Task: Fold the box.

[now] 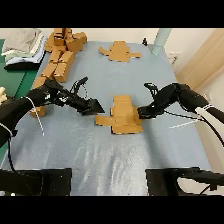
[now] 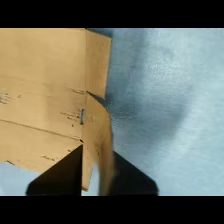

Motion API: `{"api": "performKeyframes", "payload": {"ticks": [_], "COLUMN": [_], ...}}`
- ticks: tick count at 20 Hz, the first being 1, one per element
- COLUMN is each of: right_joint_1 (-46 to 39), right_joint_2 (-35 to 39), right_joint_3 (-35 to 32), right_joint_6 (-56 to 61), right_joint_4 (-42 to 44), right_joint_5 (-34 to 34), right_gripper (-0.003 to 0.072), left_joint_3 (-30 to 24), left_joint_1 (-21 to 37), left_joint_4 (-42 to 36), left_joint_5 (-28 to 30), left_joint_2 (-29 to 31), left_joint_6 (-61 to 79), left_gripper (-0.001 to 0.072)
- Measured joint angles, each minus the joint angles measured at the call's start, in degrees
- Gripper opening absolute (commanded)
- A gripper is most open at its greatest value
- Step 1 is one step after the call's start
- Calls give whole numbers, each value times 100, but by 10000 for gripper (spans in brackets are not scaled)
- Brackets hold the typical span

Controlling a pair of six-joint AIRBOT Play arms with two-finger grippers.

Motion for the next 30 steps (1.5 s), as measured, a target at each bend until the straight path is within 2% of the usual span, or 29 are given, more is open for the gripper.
{"api": "performKeyframes", "payload": {"ticks": [1, 7, 11, 16, 23, 30], "right_joint_1": [4, 2, 9, 94, 402, 463], "right_joint_2": [-13, 92, 752, 1414, 1611, 1626], "right_joint_3": [-7, -214, -1093, -2011, -2260, -2284], "right_joint_6": [-195, -1290, -1891, -2144, -2201, -2201], "right_joint_4": [146, 1119, 1845, 2339, 2562, 2592], "right_joint_5": [2, 133, 614, 1248, 1526, 1572], "right_gripper": [2, 2, 2, 2, 2, 2], "left_joint_3": [0, 20, 20, 24, 227, 660], "left_joint_1": [0, 101, 505, 688, 455, 229], "left_joint_4": [-57, -393, -422, -459, -831, -960], "left_joint_5": [4, -63, -219, -4, 317, 256], "left_joint_2": [0, 0, -7, -289, -1180, -1545], "left_joint_6": [2, 192, 306, 496, 887, 1043], "left_gripper": [702, 701, 702, 701, 699, 695]}}
